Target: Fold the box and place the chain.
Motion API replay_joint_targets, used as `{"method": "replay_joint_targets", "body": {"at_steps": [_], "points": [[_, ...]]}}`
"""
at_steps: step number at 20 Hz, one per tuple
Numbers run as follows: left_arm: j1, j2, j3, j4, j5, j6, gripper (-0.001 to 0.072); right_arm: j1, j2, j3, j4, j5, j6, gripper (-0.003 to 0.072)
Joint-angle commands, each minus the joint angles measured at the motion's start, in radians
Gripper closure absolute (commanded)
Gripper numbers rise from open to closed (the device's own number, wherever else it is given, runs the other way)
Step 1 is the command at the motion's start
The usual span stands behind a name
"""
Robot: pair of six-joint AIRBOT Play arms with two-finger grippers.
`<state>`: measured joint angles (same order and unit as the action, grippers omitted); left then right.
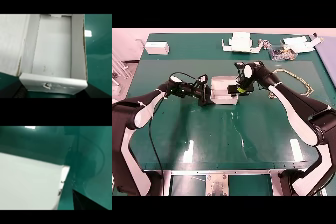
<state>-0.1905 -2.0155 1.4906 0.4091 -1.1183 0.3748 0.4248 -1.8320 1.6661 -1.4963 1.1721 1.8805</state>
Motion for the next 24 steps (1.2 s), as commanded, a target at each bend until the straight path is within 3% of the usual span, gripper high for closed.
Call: {"method": "replay_joint_targets", "body": {"at_steps": [1,6,10,15,17,20,24], "points": [[0.0,0.0,0.0,0.001,0.0,-0.001,0.0371,-0.003,0.029,0.001,-0.008,-0.047,0.004,0.0168],[0.0,0.0,0.0,0.001,0.0,-0.001,0.0371,-0.004,0.143,0.0,-0.026,-0.07,-0.102,0.0169],[0.0,0.0,0.0,0.001,0.0,0.0,0.0371,-0.018,0.276,-0.029,-0.169,-0.098,-0.15,0.0174],[0.0,0.0,0.0,0.001,0.0,-0.001,0.0371,-0.134,0.457,-0.21,-0.2,-0.202,-0.308,0.0175],[0.0,0.0,0.0,0.001,0.0,0.0,0.0371,-0.212,0.502,-0.315,-0.195,-0.263,-0.475,0.0175],[0.0,0.0,0.0,0.001,0.0,-0.001,0.0371,-0.35,0.519,-0.456,-0.093,-0.338,-0.762,0.0175],[0.0,0.0,0.0,0.001,0.0,0.0,0.0372,-0.558,0.515,-0.548,0.306,-0.342,-1.231,0.0174]]}}
